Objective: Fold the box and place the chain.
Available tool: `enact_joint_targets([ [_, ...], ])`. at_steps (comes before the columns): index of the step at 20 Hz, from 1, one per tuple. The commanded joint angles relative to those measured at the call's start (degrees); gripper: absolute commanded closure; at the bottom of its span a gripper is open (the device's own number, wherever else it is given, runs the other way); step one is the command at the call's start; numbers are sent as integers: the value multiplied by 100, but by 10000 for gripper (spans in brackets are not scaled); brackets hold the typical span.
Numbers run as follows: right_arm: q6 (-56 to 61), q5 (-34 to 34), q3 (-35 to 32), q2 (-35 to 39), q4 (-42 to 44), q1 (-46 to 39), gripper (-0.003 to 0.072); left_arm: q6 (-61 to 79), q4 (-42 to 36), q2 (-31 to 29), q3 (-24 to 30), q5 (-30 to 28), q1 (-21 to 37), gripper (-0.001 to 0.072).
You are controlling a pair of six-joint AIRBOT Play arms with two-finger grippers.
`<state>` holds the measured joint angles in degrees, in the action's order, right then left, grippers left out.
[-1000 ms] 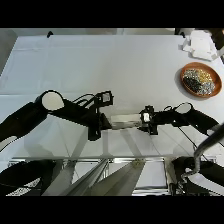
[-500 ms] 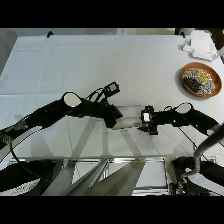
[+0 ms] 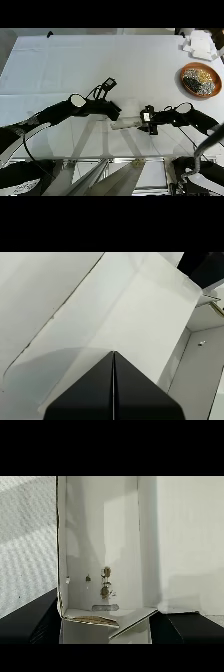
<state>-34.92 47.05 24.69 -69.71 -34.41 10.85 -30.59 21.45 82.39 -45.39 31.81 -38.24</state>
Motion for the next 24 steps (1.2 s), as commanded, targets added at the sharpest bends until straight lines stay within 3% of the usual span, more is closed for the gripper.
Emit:
enact_joint_targets([
  [1,-9,7,-2,7,-4,2,269,-164,39,149,4,-7,0,707],
  [6,-9,7,0,7,-4,2,269,-157,46,-81,4,61,13,705],
  [9,-9,7,0,7,-4,2,269,-225,861,-466,4,155,46,705],
  [13,-9,7,-2,7,-4,2,269,-748,2267,-1139,4,1252,487,706],
  [18,-9,7,-2,7,-4,2,269,-651,3801,-2396,4,2326,839,705],
  [21,-9,4,0,7,-4,2,269,247,3746,-2459,15,3215,809,705],
  [23,-9,7,-2,7,-4,2,269,511,3639,-2277,52,3416,782,689],
  [24,-9,4,-2,7,-4,2,269,516,3613,-2157,81,3364,737,608],
])
